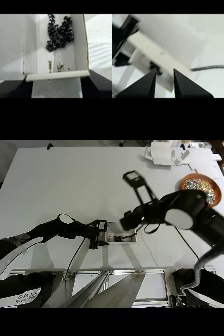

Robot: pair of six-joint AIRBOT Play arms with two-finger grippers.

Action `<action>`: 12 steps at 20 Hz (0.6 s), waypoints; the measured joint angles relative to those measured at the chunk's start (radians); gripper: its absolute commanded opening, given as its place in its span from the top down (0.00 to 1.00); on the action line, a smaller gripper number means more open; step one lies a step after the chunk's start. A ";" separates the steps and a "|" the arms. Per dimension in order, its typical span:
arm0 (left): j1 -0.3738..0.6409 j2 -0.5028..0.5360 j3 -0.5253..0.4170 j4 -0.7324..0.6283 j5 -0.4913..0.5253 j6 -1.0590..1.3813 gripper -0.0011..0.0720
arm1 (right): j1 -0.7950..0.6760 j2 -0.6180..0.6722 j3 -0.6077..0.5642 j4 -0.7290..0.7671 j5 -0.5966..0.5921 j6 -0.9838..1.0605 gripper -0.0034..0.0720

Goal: Fold the box and place the chain.

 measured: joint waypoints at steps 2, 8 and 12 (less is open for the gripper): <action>0.000 0.000 0.000 0.000 -0.001 0.000 0.80 | -0.100 -0.006 0.019 -0.017 0.005 -0.014 0.28; 0.000 0.000 0.000 0.000 -0.001 0.000 0.80 | -0.359 -0.161 0.036 -0.050 0.015 -0.035 0.30; 0.000 0.000 0.000 0.000 -0.001 0.000 0.80 | -0.424 -0.319 0.038 -0.060 0.031 -0.039 0.34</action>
